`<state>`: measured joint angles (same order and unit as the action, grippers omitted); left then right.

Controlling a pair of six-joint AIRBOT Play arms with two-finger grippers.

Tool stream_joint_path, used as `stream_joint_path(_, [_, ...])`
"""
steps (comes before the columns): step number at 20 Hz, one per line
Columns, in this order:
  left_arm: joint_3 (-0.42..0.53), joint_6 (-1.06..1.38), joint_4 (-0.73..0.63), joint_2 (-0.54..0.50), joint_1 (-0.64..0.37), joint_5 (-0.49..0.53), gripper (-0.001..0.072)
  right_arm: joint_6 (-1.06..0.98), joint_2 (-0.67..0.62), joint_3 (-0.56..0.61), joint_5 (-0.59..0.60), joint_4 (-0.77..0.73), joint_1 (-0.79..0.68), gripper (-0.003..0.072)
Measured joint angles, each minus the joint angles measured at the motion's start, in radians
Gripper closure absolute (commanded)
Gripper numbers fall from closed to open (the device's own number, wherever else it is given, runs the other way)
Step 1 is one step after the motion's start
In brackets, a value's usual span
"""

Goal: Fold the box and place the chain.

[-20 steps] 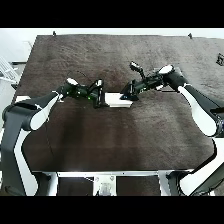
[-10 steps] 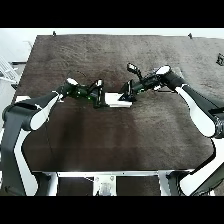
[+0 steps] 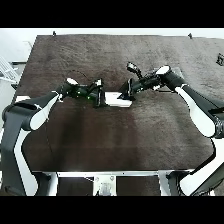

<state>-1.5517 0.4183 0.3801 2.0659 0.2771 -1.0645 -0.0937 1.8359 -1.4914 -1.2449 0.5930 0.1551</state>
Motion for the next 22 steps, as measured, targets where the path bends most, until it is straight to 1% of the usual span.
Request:
stream_joint_path(3, [0.0,0.001,0.001,0.0,0.001,-0.002,0.029,0.001,0.0,0.0,-0.034,-0.003,0.0,0.0176])
stream_joint_path(4, [0.0,0.001,0.001,0.0,0.001,-0.002,0.029,0.002,0.0,0.0,-0.039,-0.003,0.0,0.0194])
stream_joint_path(6, [0.0,0.001,0.001,0.0,0.001,-0.002,0.029,0.01,0.0,0.0,-0.045,-0.004,0.0,0.0194])
stream_joint_path(10, [0.0,0.001,0.001,0.0,0.001,-0.002,0.0291,0.022,0.0,-0.001,-0.021,-0.006,0.0,0.0203])
stream_joint_path(11, [0.0,0.001,0.001,0.0,0.001,-0.002,0.029,0.023,0.0,-0.001,-0.013,-0.006,0.0,0.0242])
stream_joint_path(12, [0.0,0.0,0.001,0.0,0.001,-0.002,0.0291,0.025,0.0,-0.002,-0.008,-0.006,0.0,0.0265])
stream_joint_path(16, [0.0,-0.001,0.0,0.0,0.001,0.0,0.029,0.04,0.0,-0.01,0.011,-0.006,0.0,0.0265])
stream_joint_path(18, [0.0,-0.001,0.0,0.0,0.0,0.0,0.029,0.045,0.0,-0.013,0.017,-0.006,0.0,0.0289])
stream_joint_path(22, [0.0,-0.001,0.0,0.0,0.0,0.0,0.029,0.048,-0.001,-0.026,0.022,-0.006,0.0,0.0293])
